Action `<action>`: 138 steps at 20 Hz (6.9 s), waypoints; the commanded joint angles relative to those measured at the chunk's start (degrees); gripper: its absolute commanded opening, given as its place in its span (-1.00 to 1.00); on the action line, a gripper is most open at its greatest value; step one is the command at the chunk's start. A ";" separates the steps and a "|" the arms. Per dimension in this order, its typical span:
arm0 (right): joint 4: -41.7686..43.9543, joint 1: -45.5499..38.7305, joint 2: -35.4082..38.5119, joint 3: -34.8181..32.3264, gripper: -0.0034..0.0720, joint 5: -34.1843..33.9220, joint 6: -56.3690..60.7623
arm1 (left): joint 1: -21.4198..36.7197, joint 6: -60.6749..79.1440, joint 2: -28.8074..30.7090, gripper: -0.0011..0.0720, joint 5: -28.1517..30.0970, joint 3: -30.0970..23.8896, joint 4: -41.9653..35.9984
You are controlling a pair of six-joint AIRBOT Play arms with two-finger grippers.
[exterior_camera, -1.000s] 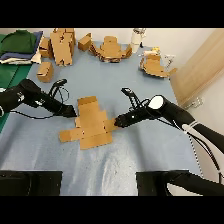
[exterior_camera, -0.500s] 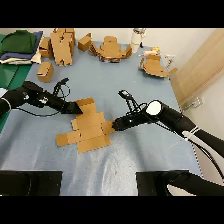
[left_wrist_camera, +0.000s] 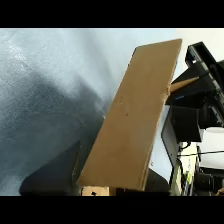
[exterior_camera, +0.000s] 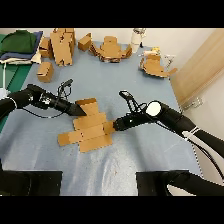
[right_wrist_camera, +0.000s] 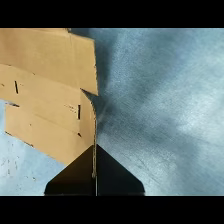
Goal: Fold the box.
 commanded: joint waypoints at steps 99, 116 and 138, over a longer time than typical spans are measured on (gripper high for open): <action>-9.60 -3.04 0.20 0.81 -0.81 -21.94 28.13 | -20.48 78.03 18.80 -0.94 23.61 -24.55 -20.63; -9.60 -3.04 0.20 0.81 -0.81 -21.22 27.85 | -23.93 73.35 19.52 -0.93 24.79 -25.62 -15.78; -30.21 -2.32 5.55 -0.61 -0.91 1.81 30.27 | -23.93 64.32 19.52 -0.93 24.96 -23.50 -12.92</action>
